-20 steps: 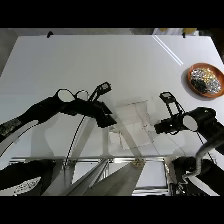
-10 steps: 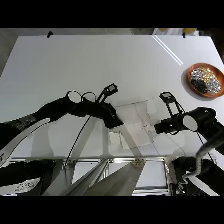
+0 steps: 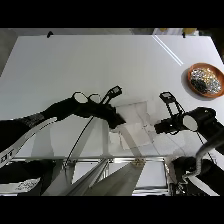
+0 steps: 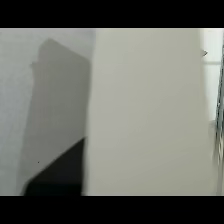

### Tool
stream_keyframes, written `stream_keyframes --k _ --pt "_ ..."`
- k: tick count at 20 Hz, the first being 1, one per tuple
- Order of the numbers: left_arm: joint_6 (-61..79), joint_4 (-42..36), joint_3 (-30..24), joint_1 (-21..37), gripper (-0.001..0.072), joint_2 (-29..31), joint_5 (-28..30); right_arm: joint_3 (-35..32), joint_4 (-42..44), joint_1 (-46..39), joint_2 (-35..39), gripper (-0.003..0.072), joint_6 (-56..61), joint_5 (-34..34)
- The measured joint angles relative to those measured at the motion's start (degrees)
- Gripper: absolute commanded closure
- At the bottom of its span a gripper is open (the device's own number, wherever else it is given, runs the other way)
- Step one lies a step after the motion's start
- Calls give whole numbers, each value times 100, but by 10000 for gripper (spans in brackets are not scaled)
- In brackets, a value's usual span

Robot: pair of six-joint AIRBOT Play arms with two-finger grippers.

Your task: Fold the box and place the chain.

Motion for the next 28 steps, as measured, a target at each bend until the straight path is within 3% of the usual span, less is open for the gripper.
stream_keyframes --k 7,19,28 --pt "656 146 44 -4 705 -7 105 2 13 0 0 671 -2 -7" --pt "2020 262 48 221 707 579 249 4 9 2 0 671 -37 -50" --pt "1521 1478 57 420 706 833 81 68 -55 2 0 671 -59 -334"
